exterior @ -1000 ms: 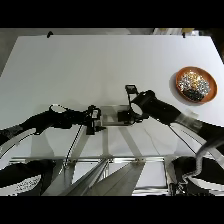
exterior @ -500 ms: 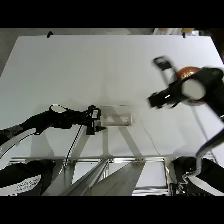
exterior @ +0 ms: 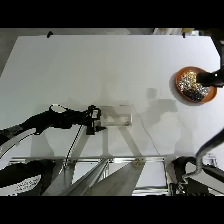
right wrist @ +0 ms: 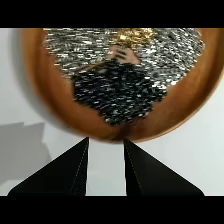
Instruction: Fold the box and place the chain.
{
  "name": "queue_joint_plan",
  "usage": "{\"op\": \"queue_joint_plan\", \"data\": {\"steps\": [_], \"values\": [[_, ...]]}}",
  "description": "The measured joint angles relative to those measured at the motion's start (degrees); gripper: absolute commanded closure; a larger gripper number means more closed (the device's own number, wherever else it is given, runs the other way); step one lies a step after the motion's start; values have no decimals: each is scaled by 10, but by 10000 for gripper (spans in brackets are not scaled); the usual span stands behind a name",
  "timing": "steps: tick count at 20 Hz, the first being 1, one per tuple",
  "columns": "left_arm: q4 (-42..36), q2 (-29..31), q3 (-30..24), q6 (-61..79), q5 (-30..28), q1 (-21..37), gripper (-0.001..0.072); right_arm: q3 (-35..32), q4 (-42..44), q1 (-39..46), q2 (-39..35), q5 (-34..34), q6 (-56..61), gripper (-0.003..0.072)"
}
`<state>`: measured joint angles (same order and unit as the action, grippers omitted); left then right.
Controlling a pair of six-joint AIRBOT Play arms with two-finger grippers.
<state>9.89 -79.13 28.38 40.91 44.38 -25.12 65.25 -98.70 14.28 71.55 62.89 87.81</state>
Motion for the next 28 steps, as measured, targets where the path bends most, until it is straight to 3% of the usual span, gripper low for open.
{"op": "queue_joint_plan", "data": {"steps": [8,17,18,19,20,28], "values": [[0,0,0,0,0,0,571,2,18,68,139,-51,-13,467],[0,0,0,0,0,0,571,2,81,74,171,-62,-24,471],[0,0,0,0,0,0,571,2,83,74,172,-61,-26,525],[0,0,0,0,0,0,571,2,85,74,172,-60,-28,634],[0,0,0,0,0,0,571,2,87,74,173,-58,-28,673],[0,0,0,0,0,0,571,2,89,73,137,-52,-38,673]]}}
